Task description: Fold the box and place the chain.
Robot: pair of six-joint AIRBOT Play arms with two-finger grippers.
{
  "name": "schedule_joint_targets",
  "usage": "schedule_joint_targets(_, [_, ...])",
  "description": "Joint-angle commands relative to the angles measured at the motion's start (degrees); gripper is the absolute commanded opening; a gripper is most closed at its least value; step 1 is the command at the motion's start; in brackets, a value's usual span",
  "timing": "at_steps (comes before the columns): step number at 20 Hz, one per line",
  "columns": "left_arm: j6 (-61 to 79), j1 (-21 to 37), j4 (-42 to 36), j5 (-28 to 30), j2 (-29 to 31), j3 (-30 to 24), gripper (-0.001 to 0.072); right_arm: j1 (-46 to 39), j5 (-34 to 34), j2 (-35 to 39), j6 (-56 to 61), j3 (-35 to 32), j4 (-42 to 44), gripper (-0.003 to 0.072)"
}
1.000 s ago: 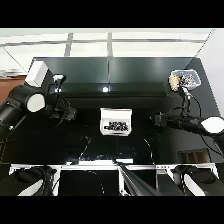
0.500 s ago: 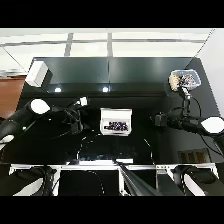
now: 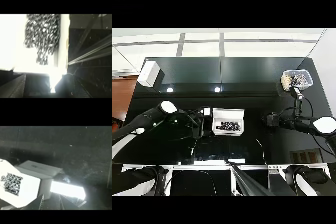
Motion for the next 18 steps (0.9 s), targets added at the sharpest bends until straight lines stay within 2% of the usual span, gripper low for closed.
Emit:
schedule_joint_targets(1, [1.14,-2.67,-2.34,4.20,-0.92,0.04,0.0718,0.02,0.17,0.07,0.02,0.02,0.07,0.0255])
schedule_joint_targets(7, [1.07,-2.14,-1.73,4.15,-1.05,0.07,0.0713,0.02,0.17,0.07,0.00,0.02,0.07,0.0255])
schedule_joint_targets(11, [0.94,-0.15,-1.64,0.63,-4.61,3.48,0.0713,0.02,0.22,0.07,0.00,0.02,0.11,0.0255])
schedule_joint_targets(15, [1.42,-1.68,-1.81,1.05,-6.16,5.88,0.0713,0.02,0.37,0.07,0.00,0.02,0.20,0.0255])
schedule_joint_targets(18, [1.40,-2.84,-2.29,-1.01,-6.16,5.79,0.0712,0.02,0.31,0.07,-0.02,0.02,0.11,0.0255])
